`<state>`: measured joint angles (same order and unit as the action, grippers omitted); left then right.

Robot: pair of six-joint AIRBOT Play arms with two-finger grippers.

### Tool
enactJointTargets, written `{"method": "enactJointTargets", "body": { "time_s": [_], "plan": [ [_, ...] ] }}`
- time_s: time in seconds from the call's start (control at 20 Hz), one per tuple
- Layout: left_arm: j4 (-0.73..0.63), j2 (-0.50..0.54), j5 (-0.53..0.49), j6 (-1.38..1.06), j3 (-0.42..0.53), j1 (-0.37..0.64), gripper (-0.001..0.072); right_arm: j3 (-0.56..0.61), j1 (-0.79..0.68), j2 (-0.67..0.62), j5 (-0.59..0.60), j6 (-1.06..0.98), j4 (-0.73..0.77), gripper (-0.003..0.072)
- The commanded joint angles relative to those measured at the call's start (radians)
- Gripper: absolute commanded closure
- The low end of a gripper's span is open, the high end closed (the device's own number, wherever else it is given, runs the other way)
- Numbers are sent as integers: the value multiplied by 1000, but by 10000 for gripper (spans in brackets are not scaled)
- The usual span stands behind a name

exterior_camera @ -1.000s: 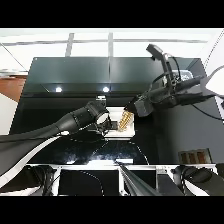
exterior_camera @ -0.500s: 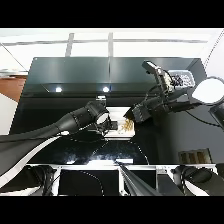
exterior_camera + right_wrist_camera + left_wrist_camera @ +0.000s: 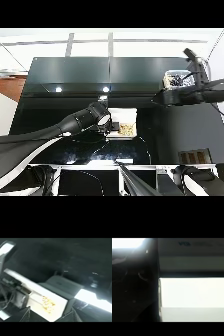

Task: Fold the box and place the chain.

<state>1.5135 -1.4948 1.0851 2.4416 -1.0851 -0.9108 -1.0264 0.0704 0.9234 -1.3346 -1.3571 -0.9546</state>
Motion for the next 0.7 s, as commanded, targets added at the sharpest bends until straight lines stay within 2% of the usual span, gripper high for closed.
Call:
{"method": "enactJointTargets", "body": {
  "time_s": [0.0, 0.05, 0.15, 0.2, 0.4, 0.55, 0.65],
  "plan": [
    [-16, -10, -22, 2, -1, -4, 681, -2, -109, -14, -35, 4, -8, 84],
    [-15, -9, -22, 2, -1, -4, 619, -2, -107, -14, -26, 3, -7, 84],
    [-16, -9, -10, -1, -12, -4, 214, -2, -107, -14, -23, 4, -8, 85],
    [-10, -5, 14, -19, -25, -4, 144, -2, -107, -14, -22, 4, -14, 84],
    [-4, 86, 114, -301, -56, -4, 144, -2, -108, -14, -23, 4, -55, 84],
    [5, 229, 208, -584, -47, 3, 145, -2, -108, -14, -22, 4, -65, 84],
    [8, 342, 240, -716, -4, 53, 145, -2, -108, -14, -21, 4, -77, 84]
  ]
}}
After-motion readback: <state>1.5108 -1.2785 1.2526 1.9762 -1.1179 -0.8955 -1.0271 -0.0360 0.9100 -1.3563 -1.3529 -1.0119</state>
